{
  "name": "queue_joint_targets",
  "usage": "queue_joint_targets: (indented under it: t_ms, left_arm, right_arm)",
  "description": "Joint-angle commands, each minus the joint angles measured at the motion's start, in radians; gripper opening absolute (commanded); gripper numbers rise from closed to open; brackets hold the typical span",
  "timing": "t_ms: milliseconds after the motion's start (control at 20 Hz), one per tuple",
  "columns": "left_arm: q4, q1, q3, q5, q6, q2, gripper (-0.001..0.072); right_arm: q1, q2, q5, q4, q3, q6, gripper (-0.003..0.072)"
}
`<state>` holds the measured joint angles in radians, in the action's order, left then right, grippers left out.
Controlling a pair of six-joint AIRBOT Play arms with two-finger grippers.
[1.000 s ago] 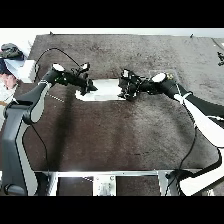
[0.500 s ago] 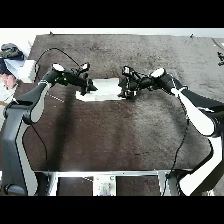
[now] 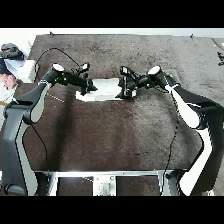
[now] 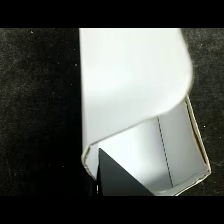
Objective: Fold the box and place the chain.
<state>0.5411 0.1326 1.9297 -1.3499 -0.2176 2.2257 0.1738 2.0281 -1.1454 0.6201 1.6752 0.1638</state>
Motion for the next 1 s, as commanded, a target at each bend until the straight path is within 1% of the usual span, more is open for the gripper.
queue_joint_targets:
  t_ms: [0,350,950]
  left_arm:
    - [0.000,0.000,0.000,0.000,0.000,0.000,0.0012]
    - [0.000,0.000,0.000,0.000,0.000,0.000,0.0012]
    - [0.000,0.000,0.000,0.000,0.000,0.000,0.0012]
  right_arm:
    - [0.003,0.026,-0.030,-0.031,0.024,0.023,0.0708]
    - [0.029,0.058,-0.029,-0.033,0.028,0.034,0.0708]
    - [0.021,0.061,-0.010,-0.014,0.029,0.019,0.0707]
